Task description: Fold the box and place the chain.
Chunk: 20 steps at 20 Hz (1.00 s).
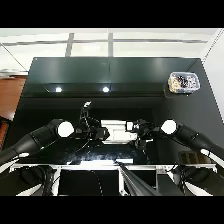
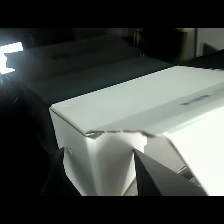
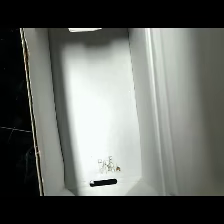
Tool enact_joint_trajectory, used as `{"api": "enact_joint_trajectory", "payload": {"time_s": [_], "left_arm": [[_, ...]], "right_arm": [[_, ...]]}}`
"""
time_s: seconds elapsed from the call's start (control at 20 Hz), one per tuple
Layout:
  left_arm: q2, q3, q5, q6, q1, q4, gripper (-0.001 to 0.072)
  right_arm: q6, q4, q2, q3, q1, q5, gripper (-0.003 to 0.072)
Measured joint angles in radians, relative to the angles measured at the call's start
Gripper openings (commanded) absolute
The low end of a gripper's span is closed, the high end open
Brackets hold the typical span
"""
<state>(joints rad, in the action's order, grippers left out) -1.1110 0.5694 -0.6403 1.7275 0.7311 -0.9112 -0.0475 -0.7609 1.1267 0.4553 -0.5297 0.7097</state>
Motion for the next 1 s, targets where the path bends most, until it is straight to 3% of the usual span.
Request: {"api": "enact_joint_trajectory", "payload": {"time_s": [0.35, 0.5, 0.7, 1.0], "left_arm": [[-0.016, 0.023, -0.007, 0.099, 0.012, -0.097, 0.0495], [-0.037, 0.065, -0.060, 0.240, 0.050, -0.250, 0.0357], [-0.108, 0.152, -0.151, 0.374, 0.110, -0.400, 0.0357], [-0.168, 0.243, -0.225, 0.535, 0.169, -0.486, 0.0357]], "right_arm": [[0.000, 0.000, 0.000, 0.000, 0.000, 0.000, 0.0306], [0.000, 0.000, 0.000, 0.000, 0.000, 0.000, 0.0306], [0.000, 0.000, 0.000, 0.000, 0.000, 0.000, 0.0306], [0.000, 0.000, 0.000, 0.000, 0.000, 0.000, 0.0306]]}}
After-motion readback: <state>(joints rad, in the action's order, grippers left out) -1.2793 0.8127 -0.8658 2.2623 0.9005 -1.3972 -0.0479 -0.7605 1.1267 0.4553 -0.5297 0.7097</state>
